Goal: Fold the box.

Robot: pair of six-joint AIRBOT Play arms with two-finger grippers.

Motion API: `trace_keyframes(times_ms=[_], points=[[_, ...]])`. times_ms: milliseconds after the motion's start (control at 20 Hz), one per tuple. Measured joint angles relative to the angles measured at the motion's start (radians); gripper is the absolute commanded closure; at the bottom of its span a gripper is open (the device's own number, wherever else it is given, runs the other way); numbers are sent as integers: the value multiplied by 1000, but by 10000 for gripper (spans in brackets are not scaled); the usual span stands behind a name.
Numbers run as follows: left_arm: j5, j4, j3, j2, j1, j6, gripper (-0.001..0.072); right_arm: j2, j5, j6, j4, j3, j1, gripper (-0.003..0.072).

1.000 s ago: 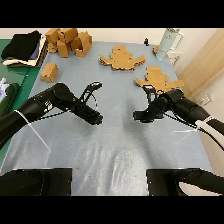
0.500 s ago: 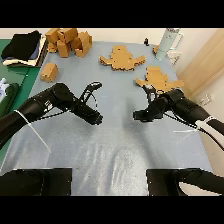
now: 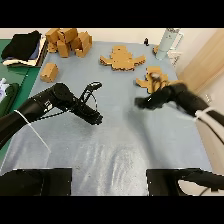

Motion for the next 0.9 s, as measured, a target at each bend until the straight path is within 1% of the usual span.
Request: trace_keyframes(times_ms=[100, 150, 300, 400, 500, 600, 800, 900], points=[[0, 0, 0, 0, 0, 0, 697, -76, -10, -80, 6, 127, -190, 343], [0, 0, 0, 0, 0, 0, 697, -121, -14, -135, 40, 192, -286, 310], [18, -3, 0, 0, 0, 0, 697, -292, -32, -318, 247, 393, -562, 285], [37, -3, 0, 0, 0, 0, 697, -411, -48, -438, 431, 511, -706, 285], [47, -4, 0, 0, 0, 0, 697, -512, -58, -532, 573, 612, -789, 286], [58, -4, 0, 0, 0, 0, 697, -603, -71, -595, 654, 711, -831, 285], [66, -4, 0, 0, 0, 0, 697, -761, -154, -654, 732, 895, -846, 286], [69, -4, 0, 0, 0, 0, 697, -808, -181, -665, 748, 941, -844, 286]])
